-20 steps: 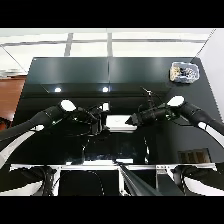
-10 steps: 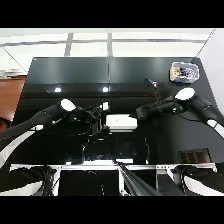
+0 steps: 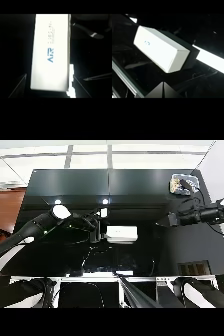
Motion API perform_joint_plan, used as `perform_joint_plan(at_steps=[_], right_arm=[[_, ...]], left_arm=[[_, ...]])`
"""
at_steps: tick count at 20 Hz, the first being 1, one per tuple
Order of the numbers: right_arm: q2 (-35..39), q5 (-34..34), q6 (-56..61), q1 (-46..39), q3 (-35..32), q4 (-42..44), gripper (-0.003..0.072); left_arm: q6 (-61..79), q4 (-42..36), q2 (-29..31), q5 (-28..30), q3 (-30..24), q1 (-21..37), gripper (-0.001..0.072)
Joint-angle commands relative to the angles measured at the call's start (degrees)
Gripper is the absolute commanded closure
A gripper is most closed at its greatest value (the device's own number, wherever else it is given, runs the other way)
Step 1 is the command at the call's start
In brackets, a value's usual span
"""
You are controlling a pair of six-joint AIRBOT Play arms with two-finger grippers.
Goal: Fold the box and place the chain.
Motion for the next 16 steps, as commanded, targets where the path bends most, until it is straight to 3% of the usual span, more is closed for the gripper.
perform_joint_plan(at_steps=[1, 7, 11, 16], right_arm=[[0.98, -2.34, 0.39, -1.73, -0.2, -0.37, 0.0672], [0.98, -2.75, 0.28, -1.6, -0.37, 0.07, 0.0672], [0.98, -2.97, -0.31, -1.62, -0.37, 0.04, 0.0672], [0.98, -3.21, -1.01, -1.6, -0.37, -0.04, 0.0672]], left_arm=[[-3.82, 0.02, -2.01, 3.1, 5.14, -3.96, -0.0004], [-20.11, 4.68, -14.34, 0.94, 15.28, -7.96, -0.0005], [-20.17, 4.7, -15.74, -4.46, 15.65, -7.85, -0.0005], [-20.13, 5.7, -15.74, -5.66, 15.65, -7.87, -0.0005]])
